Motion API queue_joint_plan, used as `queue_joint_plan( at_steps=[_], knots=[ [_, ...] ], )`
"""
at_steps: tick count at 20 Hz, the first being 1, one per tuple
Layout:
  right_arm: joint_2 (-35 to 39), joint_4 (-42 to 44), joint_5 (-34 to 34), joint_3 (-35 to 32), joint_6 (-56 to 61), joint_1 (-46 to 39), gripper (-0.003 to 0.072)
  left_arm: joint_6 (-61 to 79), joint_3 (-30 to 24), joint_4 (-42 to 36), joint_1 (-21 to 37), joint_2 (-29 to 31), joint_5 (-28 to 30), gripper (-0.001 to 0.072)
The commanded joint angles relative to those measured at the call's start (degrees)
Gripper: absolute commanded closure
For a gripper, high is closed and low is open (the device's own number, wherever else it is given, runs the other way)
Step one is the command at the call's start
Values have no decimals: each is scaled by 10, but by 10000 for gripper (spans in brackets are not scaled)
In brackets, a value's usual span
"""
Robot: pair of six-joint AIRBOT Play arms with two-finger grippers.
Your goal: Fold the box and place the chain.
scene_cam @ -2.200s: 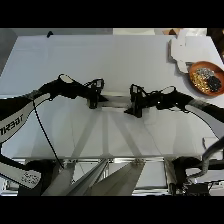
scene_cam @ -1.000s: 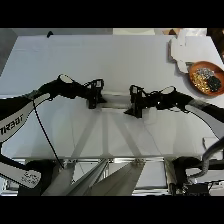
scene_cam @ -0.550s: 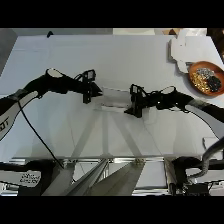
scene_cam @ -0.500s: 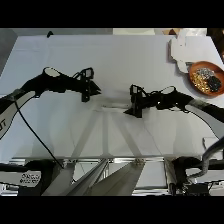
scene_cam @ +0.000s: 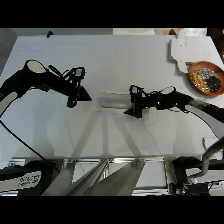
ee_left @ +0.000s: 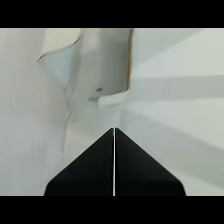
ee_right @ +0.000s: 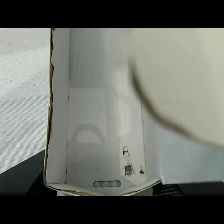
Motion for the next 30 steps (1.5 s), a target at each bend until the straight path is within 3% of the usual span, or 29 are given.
queue_joint_plan(
  at_steps=[1,4,8,10,15,18,21,26,30],
  knots=[
    [0,0,0,1,0,0,230,-14,0,-15,-48,1,-16,704],
    [0,0,0,1,0,0,230,-14,0,-77,-85,-15,83,704],
    [0,0,0,1,0,0,230,-90,0,-211,-86,-46,334,703],
    [0,0,0,1,0,0,230,-155,0,-223,-84,-75,384,700],
    [0,0,0,1,0,0,230,-181,0,-223,-81,-118,336,700],
    [0,0,0,1,0,0,230,-181,0,-220,-76,-108,313,700],
    [0,0,0,1,0,0,230,-178,0,-204,-56,-79,240,700],
    [0,0,0,1,0,0,230,-176,0,-63,-4,10,106,702],
    [0,0,0,1,0,0,230,-178,0,99,0,45,83,703]
  ],
)
